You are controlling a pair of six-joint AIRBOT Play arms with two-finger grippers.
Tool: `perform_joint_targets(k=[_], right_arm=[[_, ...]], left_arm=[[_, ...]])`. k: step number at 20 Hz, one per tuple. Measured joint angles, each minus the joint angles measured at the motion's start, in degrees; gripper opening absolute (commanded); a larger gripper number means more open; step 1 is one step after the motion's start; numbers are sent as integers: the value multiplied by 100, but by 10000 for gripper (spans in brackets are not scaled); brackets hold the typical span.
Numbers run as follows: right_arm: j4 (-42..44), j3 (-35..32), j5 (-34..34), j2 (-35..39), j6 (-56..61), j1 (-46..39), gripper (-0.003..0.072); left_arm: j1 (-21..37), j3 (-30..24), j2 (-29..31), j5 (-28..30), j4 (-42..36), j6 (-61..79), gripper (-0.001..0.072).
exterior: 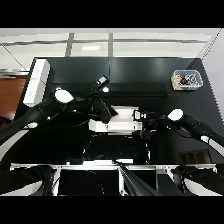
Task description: Fold the box and place the chain.
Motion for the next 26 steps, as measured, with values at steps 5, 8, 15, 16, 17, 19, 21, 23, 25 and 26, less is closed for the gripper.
perform_joint_targets(k=[5, 8, 15, 16, 17, 19, 21, 23, 25, 26], right_arm=[[0, 0, -2, 0, -2, 0, 474], [0, 0, -4, 0, -2, 0, 474], [7, 0, -2, 0, 2, 0, 474], [9, 0, -4, 0, 2, 0, 474], [9, 0, -4, 0, 2, 0, 474], [11, 0, -7, 0, 2, 0, 474], [13, 0, -9, 0, 2, 0, 474], [13, 0, -11, 0, 2, 0, 474], [13, 0, -20, 0, 2, 0, 474], [13, 0, -20, 0, 2, 0, 474]], left_arm=[[0, -37, -496, 590, 286, 271, 22], [-4, -37, -785, 527, 422, 289, 23], [267, 415, -640, -181, 1351, -72, 22], [343, 481, -470, -317, 1576, -264, 22], [411, 503, -282, -361, 1759, -437, 22], [562, 374, 186, -496, 2057, -695, 24], [667, 92, 553, -468, 2118, -754, 30], [706, -219, 765, -487, 2052, -476, 453], [686, -487, 848, -472, 2035, 146, 719], [671, -599, 857, -398, 2068, 544, 719]])
